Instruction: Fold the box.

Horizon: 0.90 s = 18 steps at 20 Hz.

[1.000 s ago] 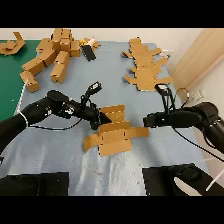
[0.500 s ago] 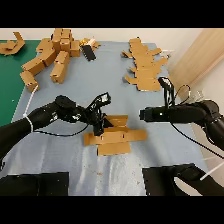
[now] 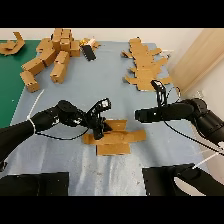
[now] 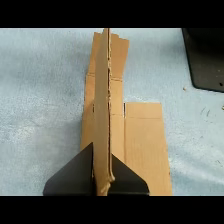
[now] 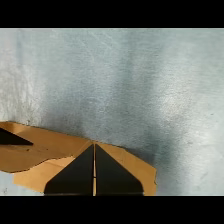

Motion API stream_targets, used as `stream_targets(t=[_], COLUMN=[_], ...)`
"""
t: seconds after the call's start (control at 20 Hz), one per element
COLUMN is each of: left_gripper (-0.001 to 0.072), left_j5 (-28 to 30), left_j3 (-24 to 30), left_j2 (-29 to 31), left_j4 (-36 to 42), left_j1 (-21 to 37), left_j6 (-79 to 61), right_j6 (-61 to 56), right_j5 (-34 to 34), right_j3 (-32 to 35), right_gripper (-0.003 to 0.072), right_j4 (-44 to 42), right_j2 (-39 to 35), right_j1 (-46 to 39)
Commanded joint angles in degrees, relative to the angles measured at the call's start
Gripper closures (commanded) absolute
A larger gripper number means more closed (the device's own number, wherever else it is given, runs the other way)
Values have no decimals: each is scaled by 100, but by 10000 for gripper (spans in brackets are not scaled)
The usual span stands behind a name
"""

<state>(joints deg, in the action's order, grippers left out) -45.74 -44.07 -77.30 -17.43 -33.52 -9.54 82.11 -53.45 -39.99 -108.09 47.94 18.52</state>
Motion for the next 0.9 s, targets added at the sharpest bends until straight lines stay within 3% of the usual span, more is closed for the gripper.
stream_targets(t=[0.0, 0.3, 0.85], left_gripper=[697, 697, 696], left_j5=[-35, -514, -894], left_j3=[44, 46, 46], left_j2=[-9, 20, 15], left_j4=[-61, 48, 61], left_j1=[74, 654, 634], left_j6=[173, 284, 136], right_j6=[48, 48, 157], right_j5=[4, 0, 7], right_j3=[-4, -4, -2], right_gripper=[668, 668, 671], right_j4=[-57, -55, -26], right_j2=[31, 31, 31], right_j1=[15, 15, 13])
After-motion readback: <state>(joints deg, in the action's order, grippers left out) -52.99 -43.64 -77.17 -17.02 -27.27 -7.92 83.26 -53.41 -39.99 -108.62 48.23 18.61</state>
